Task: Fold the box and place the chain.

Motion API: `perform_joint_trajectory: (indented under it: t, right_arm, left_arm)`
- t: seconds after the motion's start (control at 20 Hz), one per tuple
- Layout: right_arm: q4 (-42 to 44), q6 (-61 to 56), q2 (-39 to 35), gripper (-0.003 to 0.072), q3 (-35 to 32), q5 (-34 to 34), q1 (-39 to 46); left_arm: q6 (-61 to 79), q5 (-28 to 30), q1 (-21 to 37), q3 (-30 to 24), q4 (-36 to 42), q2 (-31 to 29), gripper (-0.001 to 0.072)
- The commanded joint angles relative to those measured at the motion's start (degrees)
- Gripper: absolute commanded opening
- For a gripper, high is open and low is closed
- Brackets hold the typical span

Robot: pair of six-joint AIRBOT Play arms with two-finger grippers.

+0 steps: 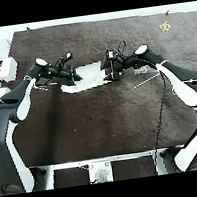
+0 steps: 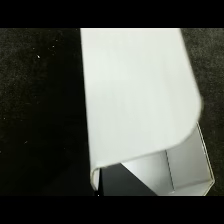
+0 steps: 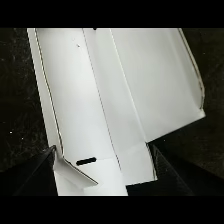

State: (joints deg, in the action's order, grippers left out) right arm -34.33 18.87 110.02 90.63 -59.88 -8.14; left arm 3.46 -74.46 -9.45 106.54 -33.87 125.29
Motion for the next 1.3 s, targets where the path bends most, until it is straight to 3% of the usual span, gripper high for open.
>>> perform_joint_trajectory:
  t: [0.0,0.95,1.25]
  right_arm:
    - [0.1,-0.8,2.7,0.0689,3.5,-3.0,0.2]
    - [2.8,-0.7,8.2,0.068,4.3,-10.5,-0.1]
    - [4.5,-1.2,11.8,0.068,9.6,-12.7,-0.4]
  left_arm:
    - [0.0,0.0,0.0,0.0,0.0,0.0,0.0013]
    - [0.0,0.0,0.0,0.0,0.0,0.0,0.0013]
    - [0.0,0.0,0.0,0.0,0.0,0.0,0.0013]
